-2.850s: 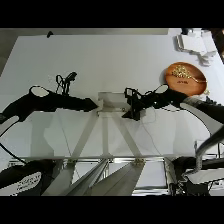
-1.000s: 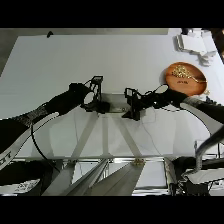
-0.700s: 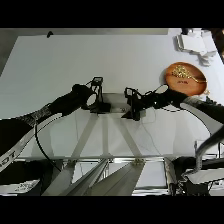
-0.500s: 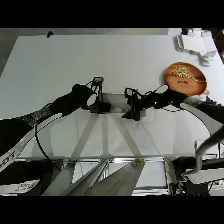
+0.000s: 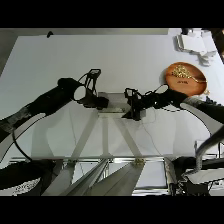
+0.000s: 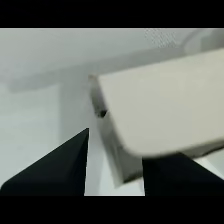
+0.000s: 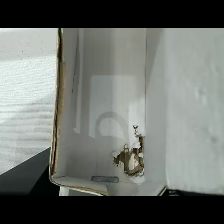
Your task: Fold the box and place the chain.
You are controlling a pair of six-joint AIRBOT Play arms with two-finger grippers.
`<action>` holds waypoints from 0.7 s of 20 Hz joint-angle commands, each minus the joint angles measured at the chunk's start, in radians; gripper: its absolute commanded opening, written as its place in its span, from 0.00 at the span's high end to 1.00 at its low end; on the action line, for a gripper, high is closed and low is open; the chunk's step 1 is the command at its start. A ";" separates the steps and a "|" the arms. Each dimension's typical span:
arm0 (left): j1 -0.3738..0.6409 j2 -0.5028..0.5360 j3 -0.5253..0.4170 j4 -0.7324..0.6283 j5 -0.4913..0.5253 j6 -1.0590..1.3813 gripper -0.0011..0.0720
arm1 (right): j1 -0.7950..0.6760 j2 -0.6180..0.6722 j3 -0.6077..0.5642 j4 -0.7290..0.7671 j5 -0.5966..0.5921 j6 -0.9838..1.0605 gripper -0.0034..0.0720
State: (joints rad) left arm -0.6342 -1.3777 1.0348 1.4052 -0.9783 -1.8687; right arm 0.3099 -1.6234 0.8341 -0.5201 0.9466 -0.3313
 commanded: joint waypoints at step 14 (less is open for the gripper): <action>0.532 -0.006 -0.137 -0.779 -0.171 2.213 0.03 | 0.000 0.000 0.001 0.002 0.001 0.002 0.35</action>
State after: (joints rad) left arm -0.1585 -1.3479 0.9340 0.7254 -1.1419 -0.0639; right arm 0.3103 -1.6234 0.8341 -0.5190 0.9470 -0.3302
